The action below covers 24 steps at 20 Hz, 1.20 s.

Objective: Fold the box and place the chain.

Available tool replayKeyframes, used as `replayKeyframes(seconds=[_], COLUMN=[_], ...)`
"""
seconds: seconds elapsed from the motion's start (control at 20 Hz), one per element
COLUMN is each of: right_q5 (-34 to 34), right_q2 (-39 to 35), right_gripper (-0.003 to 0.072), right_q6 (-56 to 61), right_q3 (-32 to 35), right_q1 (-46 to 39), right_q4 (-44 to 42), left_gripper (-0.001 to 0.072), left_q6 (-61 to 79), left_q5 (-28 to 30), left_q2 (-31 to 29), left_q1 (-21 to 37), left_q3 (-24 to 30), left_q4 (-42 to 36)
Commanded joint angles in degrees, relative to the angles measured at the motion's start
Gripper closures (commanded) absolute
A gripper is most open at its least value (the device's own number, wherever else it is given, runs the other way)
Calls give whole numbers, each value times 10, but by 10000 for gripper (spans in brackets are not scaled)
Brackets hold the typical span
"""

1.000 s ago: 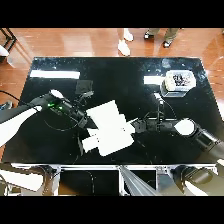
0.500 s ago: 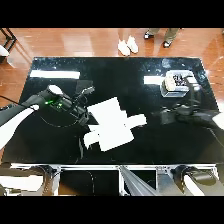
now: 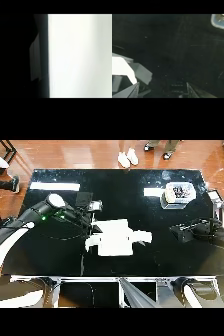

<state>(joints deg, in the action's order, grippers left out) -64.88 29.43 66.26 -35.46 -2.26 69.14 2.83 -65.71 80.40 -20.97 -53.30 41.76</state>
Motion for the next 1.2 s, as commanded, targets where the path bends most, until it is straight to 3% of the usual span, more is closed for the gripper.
replayKeyframes(seconds=[0.0, 0.1, 0.4, 0.65, 0.95, 1.15], right_q5=[0, 0, 15, 100, 239, 276], right_q2=[-3, -2, -2, -2, 2, 62], right_gripper=[-10, -9, -9, -9, -8, -9], right_q6=[-142, -244, -402, -434, -434, -434], right_q3=[30, 61, 146, 188, 203, 203], right_q1=[-2, -2, 4, 103, 274, 331], right_q4=[-67, -115, -195, -196, -189, -149], left_gripper=[695, 695, 696, 695, 694, 694], left_q6=[10, 2, -30, -33, -48, -47], left_q5=[55, 88, 89, 133, 143, 143], left_q2=[-5, -5, -5, -4, -4, -4], left_q1=[-38, -57, -53, -64, -56, -56], left_q3=[0, 0, 29, 49, 49, 49], left_q4=[51, 76, 68, 68, 68, 68])
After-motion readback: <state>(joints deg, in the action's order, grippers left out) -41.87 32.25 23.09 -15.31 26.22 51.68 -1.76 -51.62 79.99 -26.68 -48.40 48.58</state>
